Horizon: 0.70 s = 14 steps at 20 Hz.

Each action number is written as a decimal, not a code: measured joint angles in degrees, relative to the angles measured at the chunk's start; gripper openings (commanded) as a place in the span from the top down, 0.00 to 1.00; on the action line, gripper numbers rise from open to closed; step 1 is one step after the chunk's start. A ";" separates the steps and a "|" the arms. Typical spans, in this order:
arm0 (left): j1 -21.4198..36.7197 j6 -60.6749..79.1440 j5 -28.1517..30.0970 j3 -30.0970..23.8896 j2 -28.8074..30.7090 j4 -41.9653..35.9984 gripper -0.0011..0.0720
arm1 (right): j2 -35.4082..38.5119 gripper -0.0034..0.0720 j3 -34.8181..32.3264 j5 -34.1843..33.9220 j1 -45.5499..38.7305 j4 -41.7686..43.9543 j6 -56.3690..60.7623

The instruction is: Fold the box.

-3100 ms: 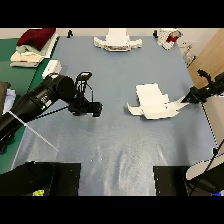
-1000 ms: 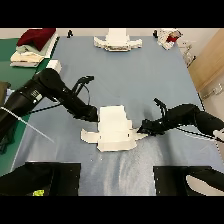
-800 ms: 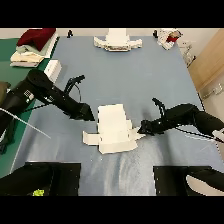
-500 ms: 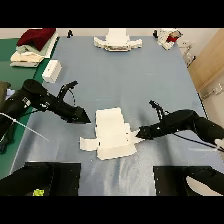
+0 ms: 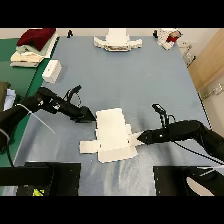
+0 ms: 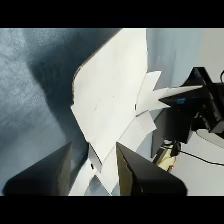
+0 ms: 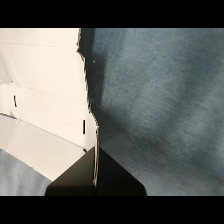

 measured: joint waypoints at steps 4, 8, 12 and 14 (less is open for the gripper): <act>-2.56 1.38 1.11 3.02 -7.10 -2.03 0.43 | 0.37 0.95 -0.20 -0.02 0.07 0.02 0.00; -5.44 2.03 1.86 5.53 -10.86 -2.71 0.43 | 0.46 0.95 -0.22 -0.09 0.07 -0.20 0.00; -7.72 3.82 -0.94 8.07 -12.11 -2.97 0.43 | 0.46 0.95 -0.22 -0.13 0.07 -0.52 -0.02; -8.24 4.68 -3.02 8.74 -12.33 -2.89 0.65 | 0.46 0.95 -0.22 -0.13 0.07 -0.57 -0.02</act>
